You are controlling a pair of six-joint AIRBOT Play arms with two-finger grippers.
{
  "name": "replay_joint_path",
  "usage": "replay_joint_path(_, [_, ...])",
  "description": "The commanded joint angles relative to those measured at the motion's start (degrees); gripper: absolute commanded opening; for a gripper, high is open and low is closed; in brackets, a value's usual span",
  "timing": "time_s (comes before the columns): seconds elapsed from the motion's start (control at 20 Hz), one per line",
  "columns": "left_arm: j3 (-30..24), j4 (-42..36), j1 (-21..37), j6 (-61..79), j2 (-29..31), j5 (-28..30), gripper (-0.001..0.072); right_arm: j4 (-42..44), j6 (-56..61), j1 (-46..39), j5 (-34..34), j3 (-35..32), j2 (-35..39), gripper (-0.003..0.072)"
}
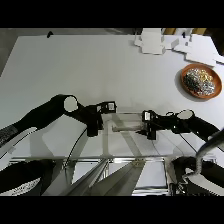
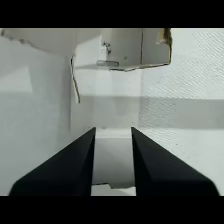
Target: Fold the box and place the chain.
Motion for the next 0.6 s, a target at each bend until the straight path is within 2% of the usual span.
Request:
replay_joint_path(0.0, [-0.85, -3.08, 0.35, 11.30, 0.04, 5.27, 0.0296, 0.00, 0.02, 0.00, 0.02, -0.02, 0.04, 0.0403])
replay_joint_path(0.15, [-0.85, -4.42, 0.33, 12.04, -0.72, 8.61, 0.0297, 0.00, 0.02, 0.00, 0.02, 0.00, 0.04, 0.0403])
replay_joint_path(0.2, [-0.85, -4.55, 0.31, 12.76, -1.44, 8.66, 0.0323, 0.00, 0.00, 0.00, 0.02, 0.00, 0.04, 0.0403])
replay_joint_path(0.25, [-0.85, -4.59, 0.20, 14.25, -2.16, 8.66, 0.0394, 0.02, 0.02, 0.00, 0.02, -0.02, 0.04, 0.0403])
replay_joint_path(0.3, [-0.85, -4.70, -0.17, 15.34, -2.82, 9.01, 0.0418, 0.02, 0.02, 0.00, 0.02, -0.02, 0.04, 0.0403])
replay_joint_path(0.55, [-0.85, -7.39, -2.58, 16.04, -3.19, 9.40, 0.0405, 0.02, 0.02, 0.00, 0.02, -0.02, 0.04, 0.0403])
